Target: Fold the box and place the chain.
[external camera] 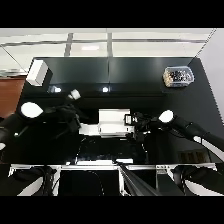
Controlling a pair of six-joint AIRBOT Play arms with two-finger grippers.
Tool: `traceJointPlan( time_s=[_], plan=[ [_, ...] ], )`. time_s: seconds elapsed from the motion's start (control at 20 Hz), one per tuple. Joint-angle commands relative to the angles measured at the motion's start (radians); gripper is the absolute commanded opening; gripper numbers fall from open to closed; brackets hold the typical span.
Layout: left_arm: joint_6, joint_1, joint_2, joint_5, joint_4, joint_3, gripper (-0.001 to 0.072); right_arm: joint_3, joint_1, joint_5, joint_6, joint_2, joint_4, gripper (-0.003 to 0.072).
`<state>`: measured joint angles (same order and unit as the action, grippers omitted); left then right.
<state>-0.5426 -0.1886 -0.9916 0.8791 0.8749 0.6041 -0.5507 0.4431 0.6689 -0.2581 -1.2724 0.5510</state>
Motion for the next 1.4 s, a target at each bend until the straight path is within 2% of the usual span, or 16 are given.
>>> traceJointPlan(
  time_s=[0.0, 0.05, 0.15, 0.25, 0.45, 0.65, 0.9, 0.95, 1.05, 1.1, 1.35],
  plan=[
    [-0.613, 0.212, -0.006, 0.105, 0.153, 0.001, 0.0025, -0.001, 0.000, 0.000, 0.000, 0.000, 0.000, 0.0086],
    [-0.670, 0.279, -0.051, 0.165, 0.106, 0.001, 0.0026, -0.001, 0.000, 0.000, 0.000, 0.000, 0.000, 0.0086],
    [-0.627, 0.375, -0.159, 0.281, -0.071, 0.001, 0.0026, -0.001, 0.000, 0.000, 0.000, 0.000, 0.000, 0.0086],
    [-0.581, 0.393, -0.269, 0.323, -0.169, 0.001, 0.0026, -0.001, 0.000, 0.000, 0.000, 0.000, 0.000, 0.0085],
    [-0.550, 0.259, -0.412, 0.303, -0.197, 0.001, 0.0027, -0.001, 0.000, 0.000, 0.000, 0.000, 0.000, 0.0086],
    [-0.490, 0.105, -0.426, 0.257, -0.262, 0.004, 0.0026, -0.001, 0.000, 0.000, 0.000, 0.000, 0.000, 0.0085],
    [-0.442, 0.081, -0.426, 0.306, -0.278, 0.034, 0.0029, -0.001, 0.000, 0.000, 0.000, 0.000, 0.000, 0.0085],
    [-0.424, 0.081, -0.426, 0.321, -0.288, 0.040, 0.0082, -0.001, 0.000, 0.000, 0.000, 0.000, 0.000, 0.0086],
    [-0.402, 0.081, -0.426, 0.350, -0.312, 0.054, 0.0504, -0.001, 0.000, 0.000, 0.000, 0.000, 0.000, 0.0086],
    [-0.402, 0.081, -0.426, 0.362, -0.319, 0.064, 0.0576, -0.001, 0.000, 0.000, 0.000, 0.000, 0.000, 0.0086],
    [-0.404, 0.045, -0.426, 0.381, -0.371, 0.104, 0.0576, -0.001, 0.000, 0.000, 0.000, 0.000, 0.000, 0.0086]
  ],
)
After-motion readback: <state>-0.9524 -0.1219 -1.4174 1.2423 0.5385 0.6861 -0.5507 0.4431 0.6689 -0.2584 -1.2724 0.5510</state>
